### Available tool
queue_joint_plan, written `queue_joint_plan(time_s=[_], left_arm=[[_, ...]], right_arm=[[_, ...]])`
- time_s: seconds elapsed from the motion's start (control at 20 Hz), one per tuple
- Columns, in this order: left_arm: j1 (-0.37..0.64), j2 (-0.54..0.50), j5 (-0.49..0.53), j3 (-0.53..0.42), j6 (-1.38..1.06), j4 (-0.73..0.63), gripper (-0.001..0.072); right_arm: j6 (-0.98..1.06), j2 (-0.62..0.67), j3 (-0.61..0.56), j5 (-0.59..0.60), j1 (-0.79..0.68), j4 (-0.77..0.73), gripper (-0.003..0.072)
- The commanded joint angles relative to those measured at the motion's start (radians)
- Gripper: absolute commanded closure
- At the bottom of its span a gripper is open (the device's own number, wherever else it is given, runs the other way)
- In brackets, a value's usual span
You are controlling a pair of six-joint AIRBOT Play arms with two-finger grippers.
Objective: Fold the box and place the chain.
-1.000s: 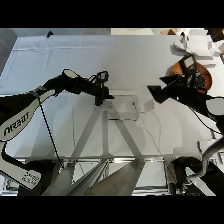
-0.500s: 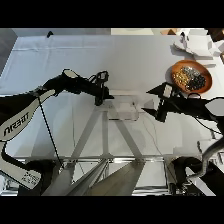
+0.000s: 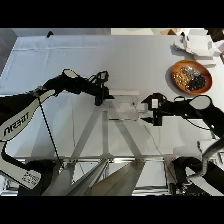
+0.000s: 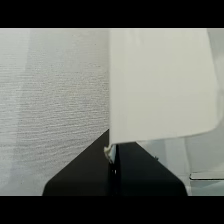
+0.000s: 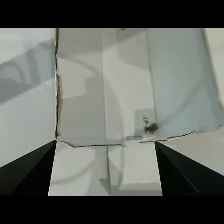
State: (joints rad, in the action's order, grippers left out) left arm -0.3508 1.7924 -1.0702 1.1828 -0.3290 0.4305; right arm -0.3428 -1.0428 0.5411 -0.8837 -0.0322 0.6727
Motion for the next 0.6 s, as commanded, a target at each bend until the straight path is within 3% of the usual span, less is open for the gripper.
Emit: queue_joint_plan(time_s=[0.0, 0.55], left_arm=[[0.0, 0.0, 0.0, 0.0, 0.0, 0.0, 0.0702], [0.0, 0.0, 0.0, 0.0, 0.0, 0.0, 0.0702]], right_arm=[[-0.033, -0.118, -0.002, 0.037, 0.0, -0.008, -0.0014], [-0.033, -0.199, -0.002, 0.137, 0.0, -0.002, -0.0014]])
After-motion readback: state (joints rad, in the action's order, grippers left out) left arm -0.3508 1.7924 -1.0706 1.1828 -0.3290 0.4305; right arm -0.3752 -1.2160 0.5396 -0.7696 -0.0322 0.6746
